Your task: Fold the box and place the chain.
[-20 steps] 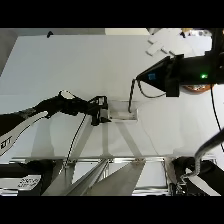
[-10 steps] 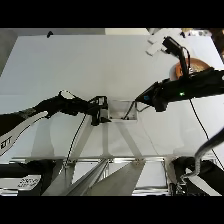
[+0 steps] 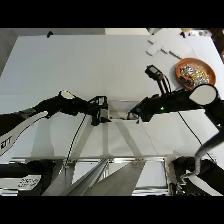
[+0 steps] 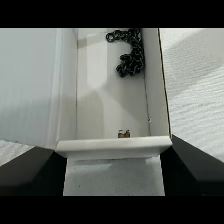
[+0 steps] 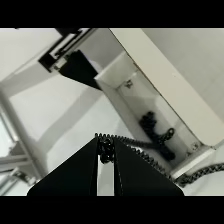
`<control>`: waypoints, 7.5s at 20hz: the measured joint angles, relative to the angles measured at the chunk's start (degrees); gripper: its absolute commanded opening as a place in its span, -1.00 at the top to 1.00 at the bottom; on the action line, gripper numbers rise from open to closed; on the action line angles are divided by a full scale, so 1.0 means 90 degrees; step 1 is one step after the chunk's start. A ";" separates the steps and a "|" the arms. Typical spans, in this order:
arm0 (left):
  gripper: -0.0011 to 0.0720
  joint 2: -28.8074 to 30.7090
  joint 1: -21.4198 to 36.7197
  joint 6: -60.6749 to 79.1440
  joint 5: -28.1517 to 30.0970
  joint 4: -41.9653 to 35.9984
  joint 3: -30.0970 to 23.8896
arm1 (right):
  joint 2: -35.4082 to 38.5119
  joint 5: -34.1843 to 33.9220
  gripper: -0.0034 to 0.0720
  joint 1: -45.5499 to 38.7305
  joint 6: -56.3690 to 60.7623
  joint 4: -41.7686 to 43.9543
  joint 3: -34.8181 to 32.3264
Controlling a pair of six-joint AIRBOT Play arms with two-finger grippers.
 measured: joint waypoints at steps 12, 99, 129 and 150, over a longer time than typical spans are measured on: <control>0.78 0.0000 0.0000 -0.0002 -0.0002 0.0000 0.0000 | -0.0160 -0.0816 0.38 0.0658 0.0984 -0.1010 -0.0194; 0.78 0.0000 0.0000 0.0000 -0.0002 0.0000 0.0000 | 0.1294 -0.0903 0.87 0.1107 0.2125 -0.0957 0.1545; 0.78 0.0000 0.0000 0.0000 -0.0002 0.0000 0.0000 | -0.0238 -0.0090 0.20 -0.0199 0.1868 -0.2188 0.1970; 0.78 0.0000 0.0000 0.0000 -0.0002 0.0000 0.0000 | -0.3568 0.0522 0.12 -0.1542 0.2868 -0.3723 0.2246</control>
